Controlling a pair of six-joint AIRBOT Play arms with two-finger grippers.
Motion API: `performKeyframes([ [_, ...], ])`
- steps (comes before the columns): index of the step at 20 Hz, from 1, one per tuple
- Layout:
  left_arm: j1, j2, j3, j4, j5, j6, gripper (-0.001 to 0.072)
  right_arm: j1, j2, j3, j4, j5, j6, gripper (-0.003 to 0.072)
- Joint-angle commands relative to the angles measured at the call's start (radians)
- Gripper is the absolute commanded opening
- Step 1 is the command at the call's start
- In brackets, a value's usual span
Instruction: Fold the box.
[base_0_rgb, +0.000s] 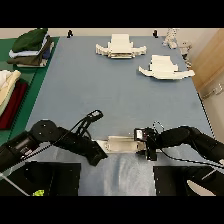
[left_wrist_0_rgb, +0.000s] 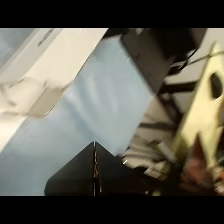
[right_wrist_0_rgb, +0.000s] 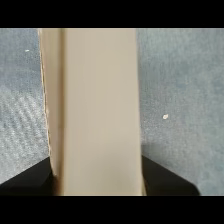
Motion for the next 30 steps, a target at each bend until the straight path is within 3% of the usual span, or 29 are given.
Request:
performKeyframes([
  [1,-0.032,-0.161,0.039,-0.184,0.229,-0.059,0.0011,0.000,0.000,0.001,0.000,0.000,0.000,0.0533],
  [5,0.094,-0.360,0.159,-0.180,0.262,-0.030,0.0011,0.000,0.000,0.001,0.000,0.000,0.000,0.0533],
  [8,0.161,-0.460,0.191,-0.178,0.260,-0.032,0.0011,0.000,0.000,0.001,0.000,0.000,0.000,0.0533],
  [15,0.169,-0.607,0.191,-0.173,0.221,-0.024,0.0011,0.000,0.000,0.001,0.000,0.000,0.000,0.0533],
  [23,0.169,-0.568,0.230,-0.174,0.137,0.138,0.0010,0.000,0.000,0.001,0.000,0.000,0.000,0.0533],
  [26,0.167,-0.417,0.262,-0.119,0.122,0.206,0.0010,0.000,0.000,0.001,0.000,0.000,0.000,0.0533],
  [30,0.132,-0.189,0.254,0.134,0.063,0.182,0.0009,0.000,0.001,0.001,0.000,0.000,0.000,0.0533],
])
